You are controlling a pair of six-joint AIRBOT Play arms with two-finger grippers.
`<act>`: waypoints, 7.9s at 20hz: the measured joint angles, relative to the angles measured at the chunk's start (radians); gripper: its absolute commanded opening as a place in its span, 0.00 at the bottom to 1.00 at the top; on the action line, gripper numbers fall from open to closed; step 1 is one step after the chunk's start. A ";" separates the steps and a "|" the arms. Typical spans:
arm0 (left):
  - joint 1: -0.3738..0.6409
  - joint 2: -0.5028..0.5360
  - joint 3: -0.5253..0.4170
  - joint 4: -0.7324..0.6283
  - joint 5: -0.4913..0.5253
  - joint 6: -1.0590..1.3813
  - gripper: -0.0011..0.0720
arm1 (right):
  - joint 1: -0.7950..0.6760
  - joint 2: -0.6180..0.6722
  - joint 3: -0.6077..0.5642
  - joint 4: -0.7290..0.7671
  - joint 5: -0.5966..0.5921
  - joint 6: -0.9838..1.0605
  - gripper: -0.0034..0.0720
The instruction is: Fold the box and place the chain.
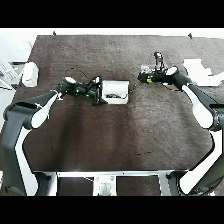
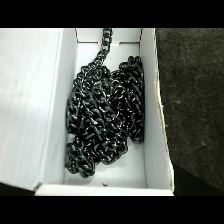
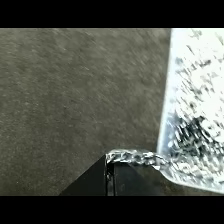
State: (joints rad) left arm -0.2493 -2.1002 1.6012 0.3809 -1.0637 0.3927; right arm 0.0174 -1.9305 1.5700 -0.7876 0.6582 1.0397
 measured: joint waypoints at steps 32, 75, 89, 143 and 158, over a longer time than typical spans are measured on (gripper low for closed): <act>0.000 0.000 0.000 0.000 0.000 0.000 0.58 | 0.435 0.756 -0.220 -0.244 -0.112 0.050 0.06; 0.000 0.000 0.000 0.000 0.000 0.000 0.58 | 0.143 0.476 -0.305 -0.158 -0.164 -0.314 0.22; 0.000 0.000 0.000 0.000 0.000 0.000 0.58 | 0.077 0.087 0.004 0.286 0.433 -0.695 0.22; 0.002 0.000 0.000 -0.001 0.001 0.000 0.58 | 0.172 0.042 0.076 0.113 0.519 -0.734 0.47; 0.000 0.001 0.000 0.005 -0.008 0.004 0.58 | 0.193 0.026 0.016 0.111 0.542 -0.734 0.63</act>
State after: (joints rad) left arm -0.2489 -2.0995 1.6016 0.3855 -1.0721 0.3965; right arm 0.2100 -1.9045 1.5864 -0.6762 1.1999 0.3054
